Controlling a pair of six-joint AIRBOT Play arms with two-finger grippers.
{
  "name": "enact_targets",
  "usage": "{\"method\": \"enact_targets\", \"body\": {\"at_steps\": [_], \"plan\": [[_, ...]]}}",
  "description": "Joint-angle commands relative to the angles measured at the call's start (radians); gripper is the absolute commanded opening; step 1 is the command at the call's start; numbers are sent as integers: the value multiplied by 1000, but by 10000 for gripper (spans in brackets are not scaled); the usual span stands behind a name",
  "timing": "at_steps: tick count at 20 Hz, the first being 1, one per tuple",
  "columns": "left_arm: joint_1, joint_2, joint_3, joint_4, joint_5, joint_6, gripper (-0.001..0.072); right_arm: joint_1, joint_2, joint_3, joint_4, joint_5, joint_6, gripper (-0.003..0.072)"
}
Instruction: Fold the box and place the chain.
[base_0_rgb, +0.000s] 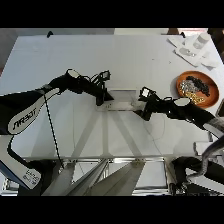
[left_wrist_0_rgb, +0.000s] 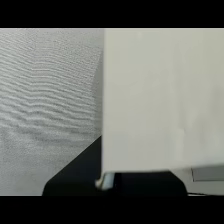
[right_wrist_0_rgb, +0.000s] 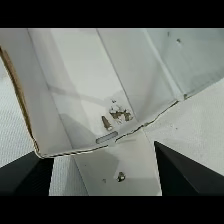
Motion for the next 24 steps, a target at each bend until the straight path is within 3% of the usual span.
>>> {"method": "enact_targets", "body": {"at_steps": [1,10,19,24], "plan": [[0,1,1,0,0,0,22,-1,2,2,11,9,-41,699],[0,1,1,0,0,0,22,-46,-54,99,14,76,-64,699],[0,1,1,0,0,0,22,-46,-200,223,-20,232,-94,699],[0,1,1,1,0,0,22,-46,-273,235,-26,281,-117,699]]}}
